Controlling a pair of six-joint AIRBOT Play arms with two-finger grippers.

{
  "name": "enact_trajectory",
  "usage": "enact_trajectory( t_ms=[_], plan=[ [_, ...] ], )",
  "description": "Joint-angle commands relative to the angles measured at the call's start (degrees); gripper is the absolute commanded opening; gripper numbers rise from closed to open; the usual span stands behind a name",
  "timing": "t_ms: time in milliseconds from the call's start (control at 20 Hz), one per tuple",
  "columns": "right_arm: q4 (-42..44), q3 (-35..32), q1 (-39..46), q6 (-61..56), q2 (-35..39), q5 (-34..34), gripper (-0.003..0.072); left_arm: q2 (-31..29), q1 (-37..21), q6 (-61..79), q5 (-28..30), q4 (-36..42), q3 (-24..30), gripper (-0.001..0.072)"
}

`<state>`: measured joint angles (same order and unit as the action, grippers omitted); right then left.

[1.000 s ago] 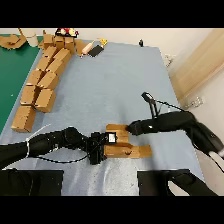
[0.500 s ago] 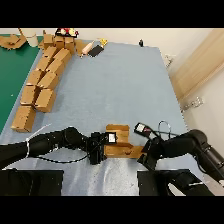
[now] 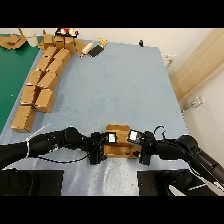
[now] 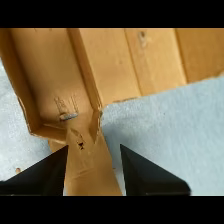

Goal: Fold the box.

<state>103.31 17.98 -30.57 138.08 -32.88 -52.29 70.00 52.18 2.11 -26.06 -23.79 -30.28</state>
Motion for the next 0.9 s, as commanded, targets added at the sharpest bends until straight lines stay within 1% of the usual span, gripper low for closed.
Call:
enact_trajectory(
  t_ms=[0, 50, 150, 200, 300, 350, 400, 650, 850],
  plan=[
    [5.1, -0.2, -0.3, 4.1, -1.6, 2.3, 0.0491, 0.0, -0.1, 0.0, 0.0, 0.0, 0.0, 0.0384],
    [5.5, -0.2, -0.6, 4.1, -1.6, 2.2, 0.0369, 0.0, -0.1, 0.0, 0.0, 0.0, 0.0, 0.0383],
    [7.0, -0.1, -0.6, 4.1, -1.6, 1.4, 0.0271, 0.0, 0.0, 0.0, 0.0, 0.0, 0.0, 0.0384],
    [7.2, -0.1, -0.6, 4.1, -1.6, 0.8, 0.0261, 0.0, 0.0, 0.0, 0.0, 0.0, 0.0, 0.0384],
    [7.8, -0.1, -0.6, 4.6, -1.6, 0.3, 0.0193, 0.0, -0.1, 0.0, 0.0, 0.0, 0.0, 0.0384],
    [8.1, -0.1, -0.6, 5.2, -1.6, 0.4, 0.0187, 0.0, 0.0, 0.0, 0.0, 0.0, 0.0, 0.0384],
    [8.6, -0.1, -0.6, 5.6, -1.6, 0.5, 0.0151, 0.0, 0.0, 0.0, 0.0, 0.0, 0.0, 0.0384],
    [8.7, -0.1, -0.6, 5.6, -1.6, 0.8, 0.0143, 0.0, -0.1, 0.0, 0.0, 0.0, 0.0, 0.0384],
    [11.2, -0.1, -0.6, 8.6, -1.6, 2.2, 0.0143, 0.0, 0.0, 0.0, 0.0, 0.0, 0.0, 0.0384]
  ],
)
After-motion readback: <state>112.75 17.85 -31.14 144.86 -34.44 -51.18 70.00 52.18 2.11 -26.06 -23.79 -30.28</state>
